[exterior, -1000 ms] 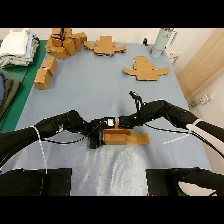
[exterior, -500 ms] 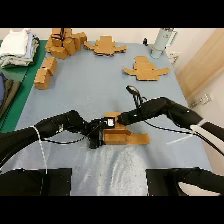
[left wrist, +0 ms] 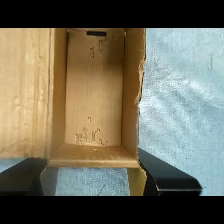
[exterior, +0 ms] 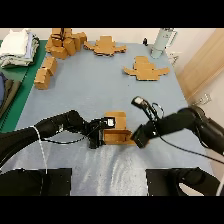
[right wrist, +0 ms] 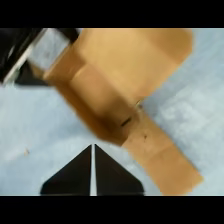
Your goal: Fold the box.
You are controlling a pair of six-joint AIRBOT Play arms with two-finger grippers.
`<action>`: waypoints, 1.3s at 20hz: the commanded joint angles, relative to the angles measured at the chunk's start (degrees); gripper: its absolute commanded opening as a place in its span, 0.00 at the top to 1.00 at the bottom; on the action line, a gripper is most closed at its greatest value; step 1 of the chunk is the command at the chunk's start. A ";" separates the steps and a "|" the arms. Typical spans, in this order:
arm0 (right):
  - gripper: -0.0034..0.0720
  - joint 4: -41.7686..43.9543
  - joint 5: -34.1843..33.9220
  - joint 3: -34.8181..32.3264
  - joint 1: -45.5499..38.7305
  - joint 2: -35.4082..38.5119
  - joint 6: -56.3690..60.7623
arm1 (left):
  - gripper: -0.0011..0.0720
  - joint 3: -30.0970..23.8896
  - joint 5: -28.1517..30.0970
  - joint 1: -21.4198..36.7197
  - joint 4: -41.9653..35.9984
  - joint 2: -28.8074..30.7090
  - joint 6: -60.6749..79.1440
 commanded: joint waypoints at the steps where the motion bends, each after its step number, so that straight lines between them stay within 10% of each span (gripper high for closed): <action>1: 0.34 -5.38 -3.50 -6.19 2.05 6.38 -11.43 | 0.34 0.00 0.00 0.07 0.00 -0.02 0.02; 7: 0.26 -15.45 14.03 -9.99 2.03 1.31 -26.12 | 0.34 0.00 0.00 0.07 0.00 -0.02 0.00; 14: 0.27 -1.73 23.30 -9.99 2.03 -6.12 -42.32 | 0.34 0.00 0.00 0.07 0.00 -0.02 0.02; 19: 0.68 2.12 24.35 -9.99 2.34 -6.95 -45.57 | 0.34 0.00 0.00 0.07 0.00 -0.02 0.00; 26: 0.75 2.93 28.22 -9.99 5.16 -8.76 -46.40 | 0.34 0.00 0.00 0.07 0.00 -0.02 0.00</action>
